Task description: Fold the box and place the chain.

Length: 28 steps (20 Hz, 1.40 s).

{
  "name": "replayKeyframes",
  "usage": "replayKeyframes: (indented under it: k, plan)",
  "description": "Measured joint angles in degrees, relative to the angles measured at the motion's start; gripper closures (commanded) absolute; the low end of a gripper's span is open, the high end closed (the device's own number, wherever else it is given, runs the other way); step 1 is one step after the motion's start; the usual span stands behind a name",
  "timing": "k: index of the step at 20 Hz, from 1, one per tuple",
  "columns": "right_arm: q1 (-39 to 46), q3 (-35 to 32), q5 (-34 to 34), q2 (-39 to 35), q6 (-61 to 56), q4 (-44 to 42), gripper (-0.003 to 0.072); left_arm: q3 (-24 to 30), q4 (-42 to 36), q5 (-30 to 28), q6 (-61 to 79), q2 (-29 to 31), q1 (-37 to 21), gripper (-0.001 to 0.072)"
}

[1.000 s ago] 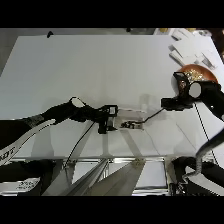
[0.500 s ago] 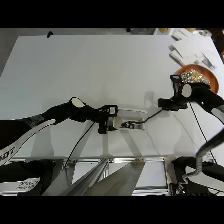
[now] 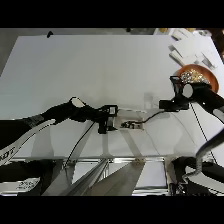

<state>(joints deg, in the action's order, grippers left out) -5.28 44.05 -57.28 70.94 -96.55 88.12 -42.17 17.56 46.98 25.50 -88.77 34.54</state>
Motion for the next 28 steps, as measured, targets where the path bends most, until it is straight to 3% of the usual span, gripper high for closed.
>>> replayKeyframes:
  k: [6,14,21,25,28]
  plan:
    - [0.0,0.0,-8.94,-18.93,3.54,-3.91,0.067,0.0,0.0,0.0,0.0,0.0,0.0,0.0568]
    - [0.0,0.0,-14.38,-42.34,7.41,-25.49,0.067,0.0,0.0,0.0,0.0,0.0,0.0,0.0568]
    - [-0.31,-0.2,-12.41,-47.25,15.21,-42.97,0.067,0.0,0.0,0.02,0.0,0.0,0.0,0.0568]
    - [-5.79,-2.62,-8.92,-46.53,19.63,-45.55,0.067,0.0,0.0,0.0,0.0,0.0,0.0,0.0568]
    - [-13.35,-4.66,-2.71,-42.95,20.0,-41.66,0.0669,0.0,0.0,0.02,0.0,0.0,0.0,0.0568]
